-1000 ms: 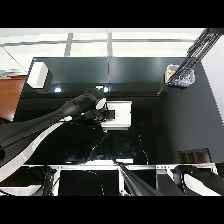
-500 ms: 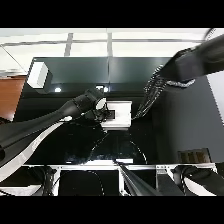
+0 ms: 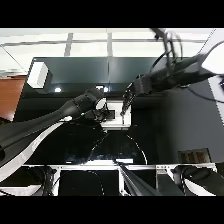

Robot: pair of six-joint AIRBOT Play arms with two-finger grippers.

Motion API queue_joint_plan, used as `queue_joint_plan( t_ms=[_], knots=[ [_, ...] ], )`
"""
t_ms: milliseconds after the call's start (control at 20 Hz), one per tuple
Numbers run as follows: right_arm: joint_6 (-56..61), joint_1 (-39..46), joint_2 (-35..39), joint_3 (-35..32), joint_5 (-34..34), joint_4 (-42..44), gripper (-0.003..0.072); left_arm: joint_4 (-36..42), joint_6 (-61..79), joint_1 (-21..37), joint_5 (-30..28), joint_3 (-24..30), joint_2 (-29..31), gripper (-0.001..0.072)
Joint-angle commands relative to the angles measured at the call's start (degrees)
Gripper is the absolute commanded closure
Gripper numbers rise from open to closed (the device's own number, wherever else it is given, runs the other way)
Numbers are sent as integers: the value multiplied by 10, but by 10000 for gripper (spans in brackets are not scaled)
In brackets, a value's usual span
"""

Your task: Fold the box and place the chain.

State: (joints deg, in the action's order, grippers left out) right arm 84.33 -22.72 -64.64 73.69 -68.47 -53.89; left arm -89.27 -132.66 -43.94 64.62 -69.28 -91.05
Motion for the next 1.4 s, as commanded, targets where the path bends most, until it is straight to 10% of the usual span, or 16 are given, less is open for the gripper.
queue_joint_plan(
  t_ms=[0,550,650,1200,1250,1350],
  knots=[
    [8,-3,-2,-87,68,4,670,0,0,0,0,-1,0,685],
    [9,-43,-42,-119,109,28,648,0,0,0,0,-1,0,684],
    [9,-45,-50,-119,108,17,310,0,0,0,0,-1,0,685],
    [20,111,56,-162,-43,-203,314,7,2,0,0,-2,0,680],
    [20,111,57,-174,-43,-203,313,21,2,1,8,-4,0,562],
    [19,111,57,-197,-35,-198,313,32,3,-1,21,-20,6,63]
  ],
)
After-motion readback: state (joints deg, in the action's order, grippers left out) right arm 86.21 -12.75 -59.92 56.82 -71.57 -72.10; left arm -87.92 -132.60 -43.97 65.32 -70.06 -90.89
